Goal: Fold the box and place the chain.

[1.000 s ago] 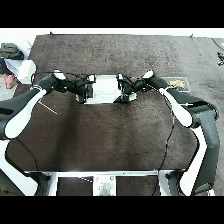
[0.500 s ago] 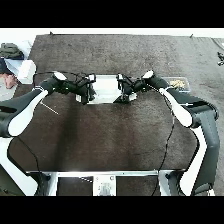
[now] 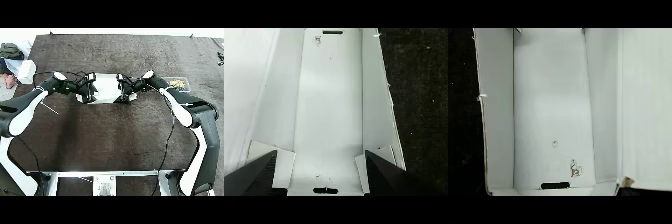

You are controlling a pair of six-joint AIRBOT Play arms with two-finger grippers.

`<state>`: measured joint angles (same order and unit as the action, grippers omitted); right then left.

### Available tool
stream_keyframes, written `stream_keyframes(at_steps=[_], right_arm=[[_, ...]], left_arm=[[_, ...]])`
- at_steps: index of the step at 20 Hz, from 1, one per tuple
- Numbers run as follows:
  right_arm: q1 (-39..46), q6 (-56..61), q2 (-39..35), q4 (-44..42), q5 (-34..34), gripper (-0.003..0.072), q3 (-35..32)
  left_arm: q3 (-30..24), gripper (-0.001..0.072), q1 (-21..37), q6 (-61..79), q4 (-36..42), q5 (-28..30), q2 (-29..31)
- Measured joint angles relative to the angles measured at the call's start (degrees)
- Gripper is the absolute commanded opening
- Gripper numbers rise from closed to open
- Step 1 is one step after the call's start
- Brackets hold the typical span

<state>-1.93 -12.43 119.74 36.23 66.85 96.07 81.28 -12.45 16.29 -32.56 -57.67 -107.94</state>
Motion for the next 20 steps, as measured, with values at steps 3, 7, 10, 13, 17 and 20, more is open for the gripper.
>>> stream_keyframes(at_steps=[3,7,10,13,17,20], right_arm=[[0.0,0.0,0.0,0.0,0.0,0.0319,0.0],[0.0,0.1,0.0,0.0,0.0,0.0319,0.0],[0.0,0.1,0.0,0.0,0.0,0.0319,0.0],[0.0,0.1,0.0,0.0,0.0,0.0319,0.0],[0.0,0.0,0.0,0.0,0.0,0.0319,0.0],[0.0,0.0,0.0,0.0,0.0,0.0319,0.0]], left_arm=[[0.0,0.0054,0.0,-1.0,-1.4,0.4,-0.2],[0.0,0.0009,1.4,-4.5,-5.3,-0.7,-0.2],[0.0,0.0007,3.6,-6.8,-5.8,-2.9,0.8],[0.1,0.0005,5.0,-12.4,-5.7,-4.5,4.4],[-0.2,0.0005,6.3,-25.9,-8.7,-4.2,10.3],[-1.5,0.0005,9.2,-37.3,-9.8,-3.7,12.7]])
